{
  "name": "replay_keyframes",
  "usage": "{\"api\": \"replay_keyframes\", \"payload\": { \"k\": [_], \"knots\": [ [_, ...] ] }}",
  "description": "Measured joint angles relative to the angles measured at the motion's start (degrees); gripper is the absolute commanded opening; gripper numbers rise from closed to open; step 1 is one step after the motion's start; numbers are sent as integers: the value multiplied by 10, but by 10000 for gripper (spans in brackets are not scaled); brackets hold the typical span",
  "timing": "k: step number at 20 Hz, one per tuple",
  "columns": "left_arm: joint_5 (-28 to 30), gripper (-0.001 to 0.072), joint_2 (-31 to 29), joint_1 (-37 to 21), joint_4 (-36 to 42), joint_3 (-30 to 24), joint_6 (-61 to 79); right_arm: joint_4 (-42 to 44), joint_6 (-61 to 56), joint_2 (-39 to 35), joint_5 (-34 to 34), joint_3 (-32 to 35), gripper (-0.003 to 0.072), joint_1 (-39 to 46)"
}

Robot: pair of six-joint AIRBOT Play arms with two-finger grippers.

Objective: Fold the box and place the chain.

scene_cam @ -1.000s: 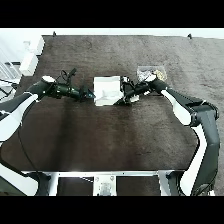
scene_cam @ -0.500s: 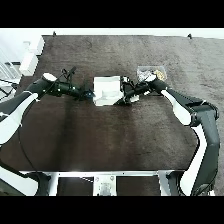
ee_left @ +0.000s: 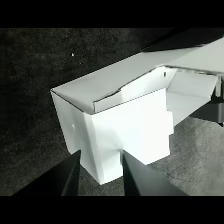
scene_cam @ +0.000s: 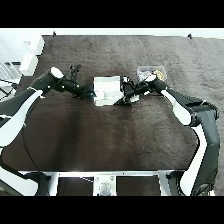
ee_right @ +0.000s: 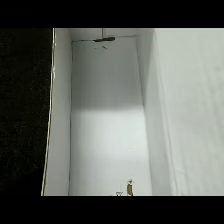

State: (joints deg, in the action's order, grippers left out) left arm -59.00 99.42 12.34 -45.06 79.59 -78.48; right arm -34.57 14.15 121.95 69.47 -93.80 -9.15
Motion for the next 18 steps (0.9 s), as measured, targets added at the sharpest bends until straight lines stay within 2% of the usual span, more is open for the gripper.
{"api": "replay_keyframes", "payload": {
  "k": [10, 18],
  "knots": [
    [27, 316, 0, 38, -92, 33, -95, 0, 0, 0, 0, 0, 456, 0],
    [35, 314, 2, 50, -126, 39, -156, 0, 0, 0, 0, 0, 456, 0]
  ]
}}
